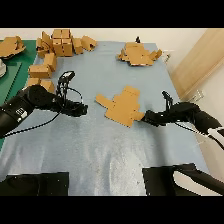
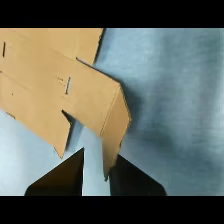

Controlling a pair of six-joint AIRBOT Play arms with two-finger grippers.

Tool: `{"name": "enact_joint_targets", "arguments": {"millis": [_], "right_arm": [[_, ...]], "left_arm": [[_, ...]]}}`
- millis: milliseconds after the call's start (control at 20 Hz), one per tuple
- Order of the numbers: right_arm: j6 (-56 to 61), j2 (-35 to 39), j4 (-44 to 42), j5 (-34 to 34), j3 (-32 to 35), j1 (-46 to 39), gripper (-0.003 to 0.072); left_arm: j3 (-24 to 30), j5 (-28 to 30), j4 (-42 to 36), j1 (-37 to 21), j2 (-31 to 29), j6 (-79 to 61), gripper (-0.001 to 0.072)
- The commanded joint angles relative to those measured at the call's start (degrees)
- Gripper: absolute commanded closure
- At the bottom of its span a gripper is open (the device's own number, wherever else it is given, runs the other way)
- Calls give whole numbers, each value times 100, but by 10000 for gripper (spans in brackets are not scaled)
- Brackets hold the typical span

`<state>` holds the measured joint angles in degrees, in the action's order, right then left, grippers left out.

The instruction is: Fold the box.

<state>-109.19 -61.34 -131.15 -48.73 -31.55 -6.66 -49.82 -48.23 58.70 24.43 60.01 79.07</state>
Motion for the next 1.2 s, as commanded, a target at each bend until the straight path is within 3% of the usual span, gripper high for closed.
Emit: {"name": "enact_joint_targets", "arguments": {"millis": [0,700,850,950,1150], "right_arm": [[-140,-15,2,586,-4,0,467],[-144,-192,708,1519,-350,-26,445],[-144,-227,656,1539,-354,-22,510],[-151,-326,505,1438,-354,-9,684],[-850,-396,-304,1226,-361,179,685]], "left_arm": [[2,-9,0,2,-7,2,699],[2,-177,2,2,-7,9,699],[2,-175,2,2,-7,9,699],[2,-173,2,2,-4,26,699],[2,-186,2,-105,26,175,698]]}}
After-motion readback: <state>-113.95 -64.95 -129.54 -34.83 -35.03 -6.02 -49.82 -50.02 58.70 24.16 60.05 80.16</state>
